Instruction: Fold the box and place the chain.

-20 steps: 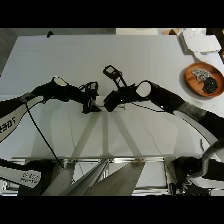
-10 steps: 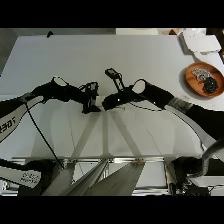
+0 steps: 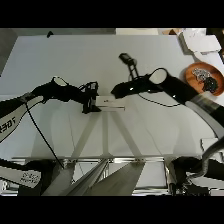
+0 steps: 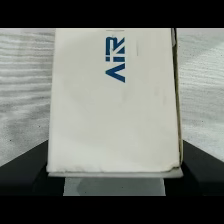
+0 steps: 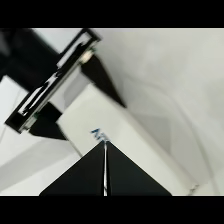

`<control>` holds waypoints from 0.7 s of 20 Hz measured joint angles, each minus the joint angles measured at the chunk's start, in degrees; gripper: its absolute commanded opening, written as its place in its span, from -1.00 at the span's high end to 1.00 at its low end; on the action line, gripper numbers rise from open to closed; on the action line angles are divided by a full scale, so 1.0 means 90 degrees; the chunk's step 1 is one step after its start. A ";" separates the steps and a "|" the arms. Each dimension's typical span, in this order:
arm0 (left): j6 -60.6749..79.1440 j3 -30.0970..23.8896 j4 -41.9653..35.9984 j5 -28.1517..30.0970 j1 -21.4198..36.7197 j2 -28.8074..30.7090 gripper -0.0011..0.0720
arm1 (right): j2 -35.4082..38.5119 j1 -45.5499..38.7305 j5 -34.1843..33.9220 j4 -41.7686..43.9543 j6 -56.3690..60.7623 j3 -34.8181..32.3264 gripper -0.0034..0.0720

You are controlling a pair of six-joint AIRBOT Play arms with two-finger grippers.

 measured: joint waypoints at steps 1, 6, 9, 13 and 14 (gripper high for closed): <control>0.0002 0.0000 0.0000 0.0000 0.0000 0.0000 0.27 | 0.0032 -0.0124 0.0100 0.0022 0.0000 -0.0078 0.89; 0.0005 0.0000 0.0002 0.0000 0.0000 0.0000 0.27 | 0.0104 -0.0338 0.0102 0.0078 0.0000 -0.0792 0.89; 0.0005 0.0000 0.0002 0.0000 0.0000 0.0000 0.27 | 0.0097 -0.0340 -0.0180 0.0131 -0.0002 -0.1141 0.89; 0.0007 0.0000 0.0007 0.0000 0.0000 0.0000 0.27 | -0.0061 -0.0347 -0.0333 0.0214 -0.0002 -0.1314 0.89; 0.0007 0.0000 0.0007 0.0000 0.0002 0.0000 0.27 | -0.0121 -0.0347 -0.0330 0.0216 -0.0002 -0.1338 0.89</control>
